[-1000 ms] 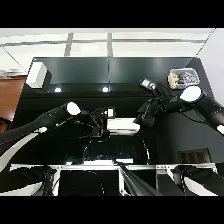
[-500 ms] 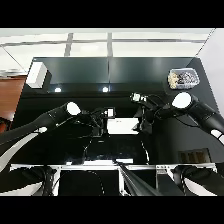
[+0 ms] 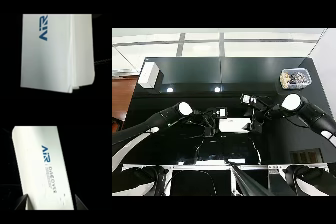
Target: Fold the box and place the chain.
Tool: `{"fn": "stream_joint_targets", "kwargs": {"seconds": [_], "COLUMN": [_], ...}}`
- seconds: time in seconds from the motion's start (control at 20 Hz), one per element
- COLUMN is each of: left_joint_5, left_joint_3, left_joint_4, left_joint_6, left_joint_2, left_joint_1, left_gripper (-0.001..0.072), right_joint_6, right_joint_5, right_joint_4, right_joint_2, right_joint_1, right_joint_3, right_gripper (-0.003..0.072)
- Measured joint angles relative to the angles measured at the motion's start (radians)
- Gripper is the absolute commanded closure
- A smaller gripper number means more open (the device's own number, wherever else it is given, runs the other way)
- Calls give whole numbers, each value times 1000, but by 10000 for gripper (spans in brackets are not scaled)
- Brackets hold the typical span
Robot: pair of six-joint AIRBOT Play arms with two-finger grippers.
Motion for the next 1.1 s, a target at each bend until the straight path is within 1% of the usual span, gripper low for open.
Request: {"fn": "stream_joint_targets", "kwargs": {"seconds": [0.05,0.1,0.15,0.25,0.3,0.7,1.1], "left_joint_5": [-2,-5,-6,-8,-9,-11,-12], "left_joint_3": [0,0,0,0,0,0,0], "left_joint_4": [0,0,0,1,1,1,1], "left_joint_6": [0,0,0,0,0,1,1], "left_joint_2": [0,0,0,0,0,0,0], "left_joint_1": [0,0,0,0,0,0,0], "left_gripper": [250,250,250,250,250,250,250], "right_joint_6": [0,0,0,5,16,65,71], "right_joint_5": [-3,-6,-8,-9,-10,14,0], "right_joint_4": [4,11,22,36,43,50,51], "right_joint_2": [0,0,0,0,0,0,-1], "right_joint_1": [0,0,0,0,0,0,0], "right_joint_3": [2,4,5,6,7,5,-13], "right_gripper": [12,70,176,271,384,386,387]}}
